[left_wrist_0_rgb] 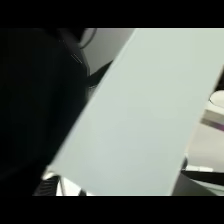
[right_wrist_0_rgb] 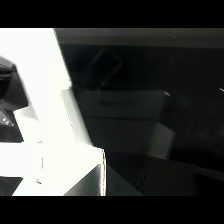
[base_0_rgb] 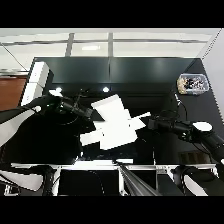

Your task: Fold the box and place the chain.

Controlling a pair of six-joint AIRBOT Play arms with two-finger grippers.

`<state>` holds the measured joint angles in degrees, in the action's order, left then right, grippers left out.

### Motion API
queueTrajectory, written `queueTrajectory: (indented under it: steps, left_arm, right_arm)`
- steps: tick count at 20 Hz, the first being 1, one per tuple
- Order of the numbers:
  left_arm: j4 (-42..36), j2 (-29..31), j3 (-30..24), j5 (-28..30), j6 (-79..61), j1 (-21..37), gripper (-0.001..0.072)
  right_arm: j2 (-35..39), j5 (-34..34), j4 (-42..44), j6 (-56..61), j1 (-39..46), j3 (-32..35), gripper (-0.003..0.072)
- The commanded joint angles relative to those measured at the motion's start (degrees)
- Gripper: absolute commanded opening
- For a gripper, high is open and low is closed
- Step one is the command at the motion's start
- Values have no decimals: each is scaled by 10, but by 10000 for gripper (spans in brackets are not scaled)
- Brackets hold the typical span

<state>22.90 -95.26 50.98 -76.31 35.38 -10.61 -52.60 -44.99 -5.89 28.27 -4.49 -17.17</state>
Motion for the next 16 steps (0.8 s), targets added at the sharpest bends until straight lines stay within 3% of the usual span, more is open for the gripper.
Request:
queueTrajectory:
  steps: [1, 2, 3, 5, 6, 7, 8, 9, 13, 16]
  left_arm:
    - [-4, -10, 20, -28, -71, -2, 378]
    - [-5, -10, 23, -32, -87, -2, 173]
    - [-4, -10, 25, -36, -101, -4, 128]
    - [-2, -10, 25, -36, -115, -9, 109]
    - [2, -10, 25, -34, -131, -14, 29]
    - [6, -10, 25, -31, -133, -18, 28]
    - [9, -10, 25, -27, -133, -19, 27]
    - [12, -6, 25, -24, -133, -21, 26]
    - [118, 67, 19, 35, -120, -45, 22]
    - [100, 152, -23, 178, -229, -99, 26]
  right_arm:
    - [0, 1, -8, 0, 0, 0, 14]
    - [0, 2, -16, 0, 0, 0, 13]
    - [0, 3, -19, 0, 0, 0, 13]
    - [0, 3, -19, 0, 0, 0, 13]
    - [0, 3, -19, 0, 0, 0, 14]
    - [0, 3, -19, -1, 0, -1, 124]
    - [0, 3, -35, -1, 2, -8, 495]
    - [1, -5, -65, -1, 8, -25, 681]
    - [1, -115, -324, 0, 19, -165, 680]
    - [0, -137, -394, -17, -3, -201, 680]
